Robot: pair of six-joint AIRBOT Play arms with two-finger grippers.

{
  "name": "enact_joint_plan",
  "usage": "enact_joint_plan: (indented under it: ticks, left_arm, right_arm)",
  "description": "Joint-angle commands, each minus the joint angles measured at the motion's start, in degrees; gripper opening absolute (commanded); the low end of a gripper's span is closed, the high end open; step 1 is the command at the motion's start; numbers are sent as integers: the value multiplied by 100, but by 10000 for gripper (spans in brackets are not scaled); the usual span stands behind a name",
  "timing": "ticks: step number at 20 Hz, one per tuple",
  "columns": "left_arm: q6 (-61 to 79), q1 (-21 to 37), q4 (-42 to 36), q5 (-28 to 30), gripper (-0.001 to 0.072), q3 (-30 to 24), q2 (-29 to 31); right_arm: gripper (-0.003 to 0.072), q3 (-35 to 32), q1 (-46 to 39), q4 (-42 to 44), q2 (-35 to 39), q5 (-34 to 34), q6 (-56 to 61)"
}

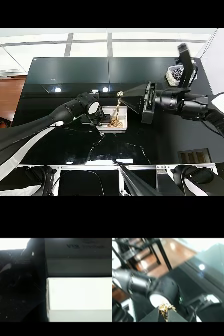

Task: Fold the box and place the chain.

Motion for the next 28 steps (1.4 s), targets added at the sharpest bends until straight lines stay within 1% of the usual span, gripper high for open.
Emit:
enact_joint_plan:
  ticks: [1, 4, 6, 9, 11, 12, 14, 15, 18, 20, 22, 26, 27, 28]
  left_arm:
    - [2, 4, 2, 2, 31, 4, -2]
    - [2, 4, 2, 0, 31, 4, -2]
    - [2, 4, 2, 4, 31, 4, -2]
    - [2, 4, 2, 0, 31, 4, -2]
    - [2, 4, 2, 2, 31, 4, -2]
    - [2, 4, 2, 2, 31, 4, -2]
    - [2, 4, 2, 2, 31, 4, -2]
    - [2, 4, 2, 0, 31, 2, -2]
    - [7, 4, -96, -92, 31, 2, -2]
    - [4, 9, -107, -162, 31, 4, -2]
    - [-17, 9, -125, -254, 31, 4, 4]
    - [-487, 7, -125, -291, 38, 7, 37]
    - [-507, 7, -125, -254, 128, 7, 57]
    - [-518, 7, -125, -251, 301, 7, 92]
  right_arm:
    - [20, 74, 15, -28, -94, -72, 116]
    - [20, -177, 157, -938, -424, -136, 601]
    - [21, -435, 243, -1502, -710, -382, 946]
    - [33, -713, 240, -1659, -1073, -487, 1027]
    - [340, -715, 234, -1657, -1158, -494, 1027]
    - [347, -691, 151, -1659, -1145, -461, 1027]
    - [347, -619, -269, -1799, -1060, -133, 1032]
    - [347, -608, -586, -1906, -992, 120, 1032]
    - [346, -610, -1508, -2203, -953, 1237, 1075]
    - [346, -612, -1934, -2267, -955, 1740, 1110]
    - [346, -612, -2118, -2267, -955, 1941, 1108]
    - [346, -614, -2116, -2264, -955, 1768, 1106]
    - [346, -614, -2116, -2264, -955, 1714, 1106]
    - [346, -614, -2116, -2264, -955, 1692, 1106]
